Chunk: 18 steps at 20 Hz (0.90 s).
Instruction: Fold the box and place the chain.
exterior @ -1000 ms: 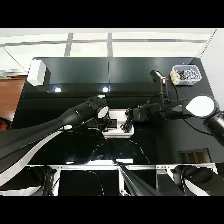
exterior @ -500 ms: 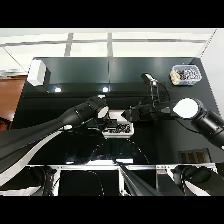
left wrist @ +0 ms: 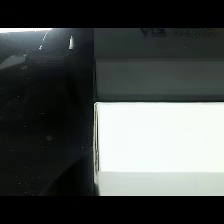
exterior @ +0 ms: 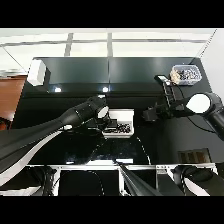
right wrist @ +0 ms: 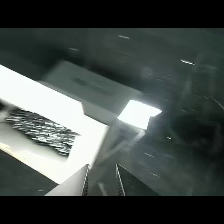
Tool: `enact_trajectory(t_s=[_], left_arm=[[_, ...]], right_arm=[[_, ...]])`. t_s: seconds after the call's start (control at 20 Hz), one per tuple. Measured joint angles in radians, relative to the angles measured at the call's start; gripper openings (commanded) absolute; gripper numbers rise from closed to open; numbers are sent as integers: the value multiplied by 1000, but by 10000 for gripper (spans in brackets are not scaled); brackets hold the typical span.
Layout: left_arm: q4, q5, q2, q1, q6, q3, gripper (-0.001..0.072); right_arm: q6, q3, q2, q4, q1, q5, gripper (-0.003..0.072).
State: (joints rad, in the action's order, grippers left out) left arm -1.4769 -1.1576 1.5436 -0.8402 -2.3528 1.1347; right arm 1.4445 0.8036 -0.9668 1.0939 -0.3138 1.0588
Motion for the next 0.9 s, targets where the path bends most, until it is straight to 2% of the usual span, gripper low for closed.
enact_trajectory(t_s=[0.15,0.2,0.25,0.3,0.35,0.6,0.9], left_arm=[[-3,3,1,2,1,0,27],[-3,2,1,4,1,1,60],[-3,-6,1,6,1,3,186],[-4,-15,1,7,2,7,403],[-4,-31,0,8,2,12,555],[-22,-85,-42,7,15,45,568],[-163,-161,-222,9,93,43,568]], right_arm=[[2,0,4,39,20,17,210],[2,0,5,47,23,19,211],[2,0,6,54,25,22,211],[2,0,6,57,27,22,210],[2,0,6,59,28,22,211],[2,0,6,67,31,4,210],[2,0,6,70,31,-10,210]])
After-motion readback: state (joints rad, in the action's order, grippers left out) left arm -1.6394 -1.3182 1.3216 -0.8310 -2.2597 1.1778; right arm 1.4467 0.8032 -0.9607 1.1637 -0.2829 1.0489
